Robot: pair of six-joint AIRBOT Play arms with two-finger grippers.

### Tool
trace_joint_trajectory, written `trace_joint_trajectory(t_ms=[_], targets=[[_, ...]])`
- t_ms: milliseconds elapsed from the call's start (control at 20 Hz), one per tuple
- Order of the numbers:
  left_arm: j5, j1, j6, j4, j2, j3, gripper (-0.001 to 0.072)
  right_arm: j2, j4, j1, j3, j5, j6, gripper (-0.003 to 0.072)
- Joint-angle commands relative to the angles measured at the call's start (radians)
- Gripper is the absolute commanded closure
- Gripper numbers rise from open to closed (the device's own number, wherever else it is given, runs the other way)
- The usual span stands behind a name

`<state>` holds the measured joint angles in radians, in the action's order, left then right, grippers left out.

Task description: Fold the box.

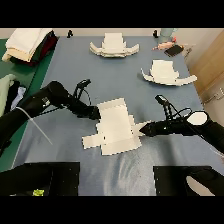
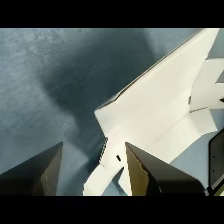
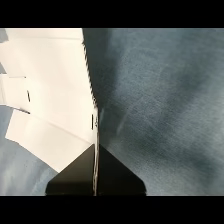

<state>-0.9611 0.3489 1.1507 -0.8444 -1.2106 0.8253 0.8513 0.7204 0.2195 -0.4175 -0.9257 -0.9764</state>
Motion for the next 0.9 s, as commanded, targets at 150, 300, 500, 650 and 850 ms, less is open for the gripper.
trace_joint_trajectory(t_ms=[150, 300, 500, 650, 850], targets=[[-0.027, -0.004, -0.326, 0.224, -0.21, 0.101, 0.0121, -0.003, 0.001, 0.007, 0.002, -0.029, -0.002, 0.0685], [-0.158, -0.003, -0.407, 0.28, -0.257, 0.148, 0.0161, -0.003, 0.001, 0.007, 0.002, -0.04, -0.002, 0.0685], [-0.249, -0.003, -0.483, 0.291, -0.26, 0.15, 0.0439, -0.003, 0.001, 0.007, 0.002, -0.039, -0.002, 0.0685], [-0.275, -0.001, -0.501, 0.291, -0.261, 0.15, 0.0596, -0.003, 0.001, 0.007, 0.002, -0.037, -0.002, 0.0685], [-0.288, -0.001, -0.528, 0.291, -0.263, 0.15, 0.0622, -0.003, 0.001, 0.007, 0.002, -0.034, -0.002, 0.0685]])
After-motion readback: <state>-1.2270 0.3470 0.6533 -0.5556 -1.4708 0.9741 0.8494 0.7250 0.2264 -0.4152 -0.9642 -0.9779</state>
